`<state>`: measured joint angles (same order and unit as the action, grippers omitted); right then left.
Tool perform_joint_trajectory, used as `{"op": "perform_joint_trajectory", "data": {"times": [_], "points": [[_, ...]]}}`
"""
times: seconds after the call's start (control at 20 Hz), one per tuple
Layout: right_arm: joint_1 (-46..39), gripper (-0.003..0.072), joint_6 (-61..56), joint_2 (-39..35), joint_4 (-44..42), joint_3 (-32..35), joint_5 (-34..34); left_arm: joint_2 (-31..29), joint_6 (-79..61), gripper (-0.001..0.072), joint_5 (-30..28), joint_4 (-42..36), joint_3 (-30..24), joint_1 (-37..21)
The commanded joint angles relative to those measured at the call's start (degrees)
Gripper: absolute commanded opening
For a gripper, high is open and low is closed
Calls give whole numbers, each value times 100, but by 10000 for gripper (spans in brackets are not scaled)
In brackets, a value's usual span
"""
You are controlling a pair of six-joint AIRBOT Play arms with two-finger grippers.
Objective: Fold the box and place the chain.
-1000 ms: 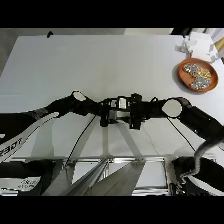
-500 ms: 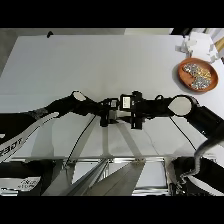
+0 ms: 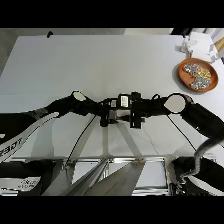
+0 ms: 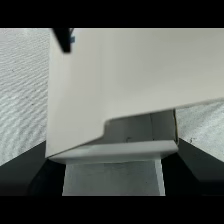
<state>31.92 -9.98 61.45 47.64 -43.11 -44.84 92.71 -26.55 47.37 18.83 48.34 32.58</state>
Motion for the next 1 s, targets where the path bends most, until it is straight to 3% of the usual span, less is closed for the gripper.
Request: {"op": "perform_joint_trajectory", "data": {"times": [0.0,0.95], "points": [[-2,381,68,-2,-4,-11,-57,0,0,72,0,2,2,2],[-372,380,173,153,-11,-356,-664,0,-2,72,0,2,2,2]]}}
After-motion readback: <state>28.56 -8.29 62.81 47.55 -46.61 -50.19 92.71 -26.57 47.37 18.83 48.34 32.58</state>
